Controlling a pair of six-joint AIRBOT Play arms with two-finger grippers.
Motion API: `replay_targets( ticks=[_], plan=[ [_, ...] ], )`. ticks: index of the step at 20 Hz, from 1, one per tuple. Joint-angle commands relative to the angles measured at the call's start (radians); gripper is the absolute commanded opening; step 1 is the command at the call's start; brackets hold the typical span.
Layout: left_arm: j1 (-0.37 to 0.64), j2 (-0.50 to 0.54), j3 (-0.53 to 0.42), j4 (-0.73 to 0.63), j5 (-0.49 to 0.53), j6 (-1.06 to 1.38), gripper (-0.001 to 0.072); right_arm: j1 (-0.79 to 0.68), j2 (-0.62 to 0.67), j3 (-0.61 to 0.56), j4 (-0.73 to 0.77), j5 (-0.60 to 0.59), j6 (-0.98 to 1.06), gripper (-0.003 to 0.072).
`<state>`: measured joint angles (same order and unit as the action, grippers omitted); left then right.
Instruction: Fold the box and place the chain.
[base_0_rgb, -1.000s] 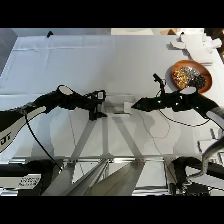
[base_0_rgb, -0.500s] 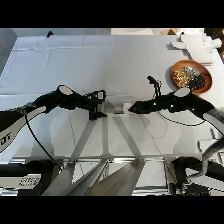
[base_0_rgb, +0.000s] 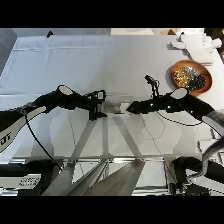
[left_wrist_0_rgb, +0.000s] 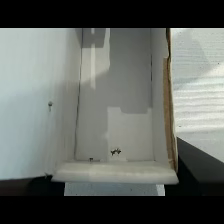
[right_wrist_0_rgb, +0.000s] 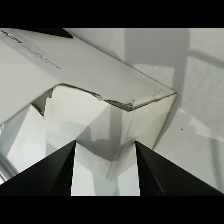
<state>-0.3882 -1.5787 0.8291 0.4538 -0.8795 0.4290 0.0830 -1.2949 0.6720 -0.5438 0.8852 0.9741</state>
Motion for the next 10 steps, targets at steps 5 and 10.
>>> replay_targets(
  ticks=[5,10],
  plan=[
    [0.0,0.0,0.0,0.0,0.0,0.0,0.0275,0.07,0.014,0.001,-0.2,-0.132,0.179,0.0417],
    [0.0,0.0,0.0,0.0,0.0,0.0,0.0275,0.103,0.014,0.015,-0.22,-0.196,0.209,0.0412]
  ],
)
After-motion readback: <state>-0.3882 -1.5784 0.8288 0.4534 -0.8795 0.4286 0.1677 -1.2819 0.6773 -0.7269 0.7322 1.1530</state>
